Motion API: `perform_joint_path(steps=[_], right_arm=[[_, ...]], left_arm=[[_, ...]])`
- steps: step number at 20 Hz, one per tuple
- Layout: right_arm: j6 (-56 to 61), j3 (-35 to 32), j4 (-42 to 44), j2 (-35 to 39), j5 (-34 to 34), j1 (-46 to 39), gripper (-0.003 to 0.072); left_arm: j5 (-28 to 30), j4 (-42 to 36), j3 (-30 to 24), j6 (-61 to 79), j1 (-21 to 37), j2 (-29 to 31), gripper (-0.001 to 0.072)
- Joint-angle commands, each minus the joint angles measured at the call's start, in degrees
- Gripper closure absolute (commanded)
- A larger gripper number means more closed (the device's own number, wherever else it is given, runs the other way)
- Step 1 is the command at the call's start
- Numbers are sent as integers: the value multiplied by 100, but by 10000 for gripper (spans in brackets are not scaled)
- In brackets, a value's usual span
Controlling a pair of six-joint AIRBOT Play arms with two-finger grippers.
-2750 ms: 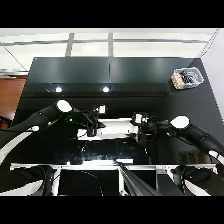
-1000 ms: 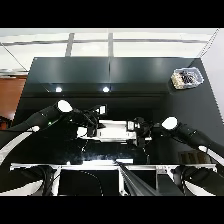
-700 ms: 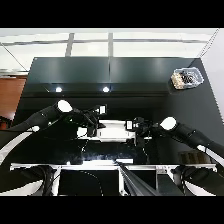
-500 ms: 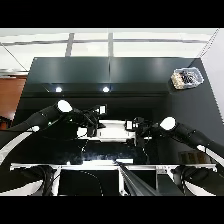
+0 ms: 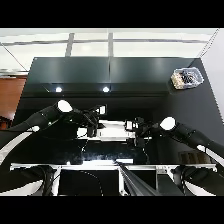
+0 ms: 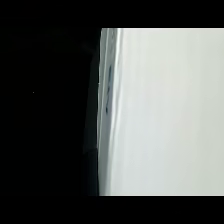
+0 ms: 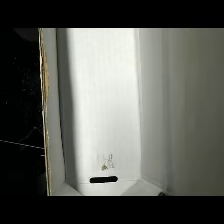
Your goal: Fold the box and place the chain.
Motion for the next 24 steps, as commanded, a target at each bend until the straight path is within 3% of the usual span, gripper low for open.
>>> perform_joint_path(steps=[1,2,3,4,5,9,12,13,14,15,18,19,21,24], right_arm=[[-4,2,-31,-4,-9,7,210],[-7,2,-33,-4,-7,7,210],[-4,2,-35,-4,-9,7,210],[-4,2,-35,-4,-9,7,210],[-4,2,-35,-4,-9,7,210],[-4,2,-37,-4,-9,7,210],[-4,2,-37,-4,-9,7,210],[-4,2,-37,-4,-9,4,210],[-4,2,-37,-4,-7,7,210],[-4,2,-37,-4,-9,7,210],[-4,2,-39,-4,-7,7,210],[-4,2,-39,-4,-7,7,210],[-4,2,-39,-4,-7,7,210],[-4,2,-39,-4,-7,4,210]], left_arm=[[4,-4,4,0,7,-2,686],[-2,-4,4,-11,7,2,682],[-9,4,4,-46,9,28,606],[11,55,7,-208,15,94,414],[31,214,17,-509,52,210,303],[-463,1353,52,-1779,400,940,281],[-957,2072,50,-3161,656,1572,287],[-1196,2208,50,-3657,730,1773,376],[-1482,2275,50,-4048,776,1930,628],[-1821,2249,46,-4330,802,2024,687],[-2916,1700,-144,-5412,699,2057,688],[-2911,1180,-313,-5348,605,2057,688],[-2068,-195,-719,-4750,402,2055,688],[74,-2422,-1178,-3703,319,1958,687]])
